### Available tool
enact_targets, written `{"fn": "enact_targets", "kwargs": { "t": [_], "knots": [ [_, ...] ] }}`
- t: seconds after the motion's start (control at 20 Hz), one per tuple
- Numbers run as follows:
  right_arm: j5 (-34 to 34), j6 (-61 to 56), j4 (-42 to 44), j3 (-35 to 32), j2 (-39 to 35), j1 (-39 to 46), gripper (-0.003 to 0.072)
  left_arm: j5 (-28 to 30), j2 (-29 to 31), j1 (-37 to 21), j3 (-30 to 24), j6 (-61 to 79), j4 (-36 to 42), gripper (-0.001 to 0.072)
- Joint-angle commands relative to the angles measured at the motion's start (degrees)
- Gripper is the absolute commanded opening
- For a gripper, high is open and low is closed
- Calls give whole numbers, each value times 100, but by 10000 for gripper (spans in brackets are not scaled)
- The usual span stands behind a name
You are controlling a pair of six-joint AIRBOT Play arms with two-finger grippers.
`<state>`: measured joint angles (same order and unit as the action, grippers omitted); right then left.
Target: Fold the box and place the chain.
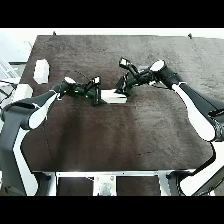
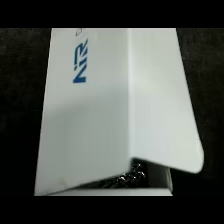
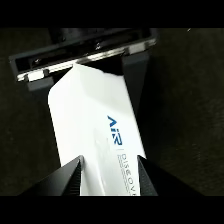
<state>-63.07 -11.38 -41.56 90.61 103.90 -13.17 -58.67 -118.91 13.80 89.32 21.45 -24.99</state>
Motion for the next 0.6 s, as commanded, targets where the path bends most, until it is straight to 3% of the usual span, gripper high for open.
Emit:
{"fn": "enact_targets", "kwargs": {
  "t": [0.0, 0.15, 0.55],
  "knots": [
    [52, -17, -20, 210, 0, 2, 392, -31, -2, -2, 0, 2, -4, 472],
    [201, -184, -719, 210, 81, -92, 397, -33, -2, -2, 0, 2, -4, 472],
    [352, -236, -785, 205, 140, -369, 413, -31, -2, -2, 0, 2, -4, 472]
  ]
}}
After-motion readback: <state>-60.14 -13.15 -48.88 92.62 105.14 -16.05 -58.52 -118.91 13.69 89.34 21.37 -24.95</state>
